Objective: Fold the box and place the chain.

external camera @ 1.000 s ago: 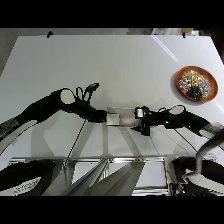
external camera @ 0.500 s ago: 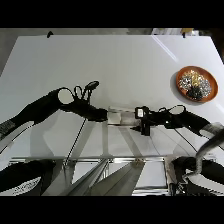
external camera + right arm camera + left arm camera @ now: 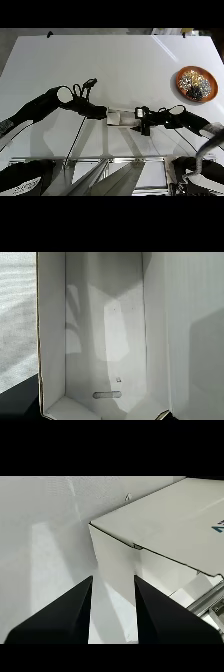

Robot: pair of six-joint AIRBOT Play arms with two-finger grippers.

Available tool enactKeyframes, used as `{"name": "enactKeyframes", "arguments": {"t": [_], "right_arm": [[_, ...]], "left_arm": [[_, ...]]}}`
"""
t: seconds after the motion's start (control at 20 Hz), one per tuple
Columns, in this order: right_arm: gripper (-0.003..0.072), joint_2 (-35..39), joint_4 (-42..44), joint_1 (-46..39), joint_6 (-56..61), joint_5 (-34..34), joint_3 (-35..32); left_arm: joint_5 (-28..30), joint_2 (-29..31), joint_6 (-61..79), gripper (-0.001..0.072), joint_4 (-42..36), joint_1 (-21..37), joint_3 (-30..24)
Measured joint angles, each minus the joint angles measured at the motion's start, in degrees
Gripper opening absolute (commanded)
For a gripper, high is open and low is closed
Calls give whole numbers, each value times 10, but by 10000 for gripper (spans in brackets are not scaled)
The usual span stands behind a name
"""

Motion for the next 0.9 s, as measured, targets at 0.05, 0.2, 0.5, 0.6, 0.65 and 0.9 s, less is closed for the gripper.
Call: {"name": "enactKeyframes", "arguments": {"t": [0.05,0.2,0.5,0.6,0.65,0.9], "right_arm": [[408,0,0,0,0,0,0],[408,0,0,0,0,0,0],[408,0,0,0,0,0,0],[408,0,0,0,0,0,0],[408,0,0,0,0,0,0],[408,0,0,0,0,1,0]], "left_arm": [[0,0,0,301,0,0,1],[0,0,-1,336,1,-1,4],[-1,0,-3,342,2,-6,5],[0,0,-3,342,2,-10,5],[1,0,-3,342,3,-14,5],[10,-6,-32,342,33,-40,12]]}}
